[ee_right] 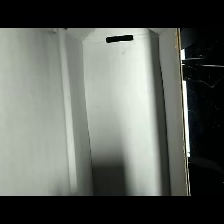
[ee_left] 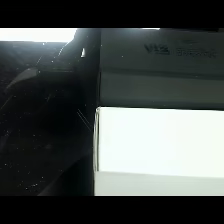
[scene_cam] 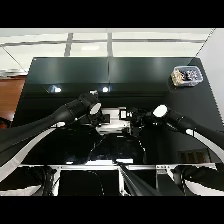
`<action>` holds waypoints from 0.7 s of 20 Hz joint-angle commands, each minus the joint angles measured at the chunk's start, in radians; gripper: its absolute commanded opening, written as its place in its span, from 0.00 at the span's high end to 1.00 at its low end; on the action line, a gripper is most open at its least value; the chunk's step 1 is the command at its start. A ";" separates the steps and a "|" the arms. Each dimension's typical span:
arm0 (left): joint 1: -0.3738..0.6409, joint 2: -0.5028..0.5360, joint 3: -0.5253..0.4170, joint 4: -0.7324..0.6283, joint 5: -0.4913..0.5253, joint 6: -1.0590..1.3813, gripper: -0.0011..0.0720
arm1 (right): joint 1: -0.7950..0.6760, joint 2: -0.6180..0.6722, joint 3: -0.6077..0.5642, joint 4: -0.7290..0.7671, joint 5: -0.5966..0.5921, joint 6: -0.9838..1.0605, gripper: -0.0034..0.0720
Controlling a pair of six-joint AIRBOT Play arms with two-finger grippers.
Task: Fold the box and place the chain.
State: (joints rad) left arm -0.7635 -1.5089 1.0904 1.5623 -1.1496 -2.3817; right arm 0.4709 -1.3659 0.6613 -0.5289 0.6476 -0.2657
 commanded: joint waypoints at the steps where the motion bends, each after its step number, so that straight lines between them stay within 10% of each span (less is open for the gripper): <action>1: 0.000 -0.001 0.000 0.001 0.007 0.000 0.95 | 0.001 0.000 0.001 0.001 -0.001 0.000 0.64; 5: 0.000 -0.001 0.000 0.000 0.000 0.000 0.95 | 0.001 0.000 0.001 0.003 -0.001 0.016 0.54; 6: 0.000 -0.001 0.000 0.000 -0.008 0.000 0.95 | 0.001 0.003 0.001 0.003 -0.001 0.052 0.15; 7: 0.000 -0.001 0.000 0.000 -0.016 0.000 0.95 | 0.001 0.013 0.001 -0.003 0.000 0.073 0.01; 14: 0.002 -0.001 0.000 0.000 -0.037 0.026 0.95 | -0.001 0.158 0.000 -0.174 0.039 0.169 0.01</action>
State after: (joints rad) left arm -0.7628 -1.5089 1.0908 1.5627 -1.1725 -2.3661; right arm 0.4706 -1.2503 0.6609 -0.6235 0.6662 -0.1520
